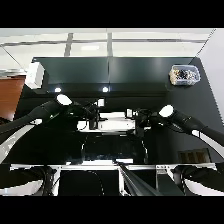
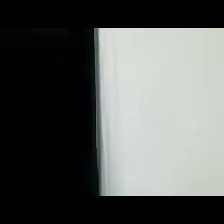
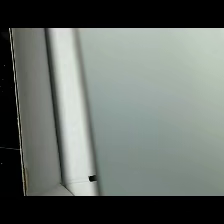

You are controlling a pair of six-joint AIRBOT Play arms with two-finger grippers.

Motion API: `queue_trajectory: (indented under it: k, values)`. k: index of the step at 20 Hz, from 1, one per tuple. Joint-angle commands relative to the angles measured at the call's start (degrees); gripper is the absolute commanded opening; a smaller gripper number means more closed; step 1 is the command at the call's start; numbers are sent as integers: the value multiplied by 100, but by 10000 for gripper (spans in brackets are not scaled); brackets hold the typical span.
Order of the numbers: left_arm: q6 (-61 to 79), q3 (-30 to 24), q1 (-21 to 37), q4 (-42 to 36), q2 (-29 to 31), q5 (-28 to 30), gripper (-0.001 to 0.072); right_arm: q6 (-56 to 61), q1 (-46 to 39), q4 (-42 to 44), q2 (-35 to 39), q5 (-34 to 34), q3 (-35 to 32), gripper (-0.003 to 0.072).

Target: Fold the box and place the chain.

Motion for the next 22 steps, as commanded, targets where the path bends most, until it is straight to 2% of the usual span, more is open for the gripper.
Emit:
queue_trajectory:
  k: [1, 22]
  values:
    - [0, 4, -2, 0, 0, 0, 23, 0, 7, -17, -4, -11, 4, 697]
    - [0, 4, -2, 0, 0, -2, 23, -28, -15, 24, -4, 98, 13, 697]
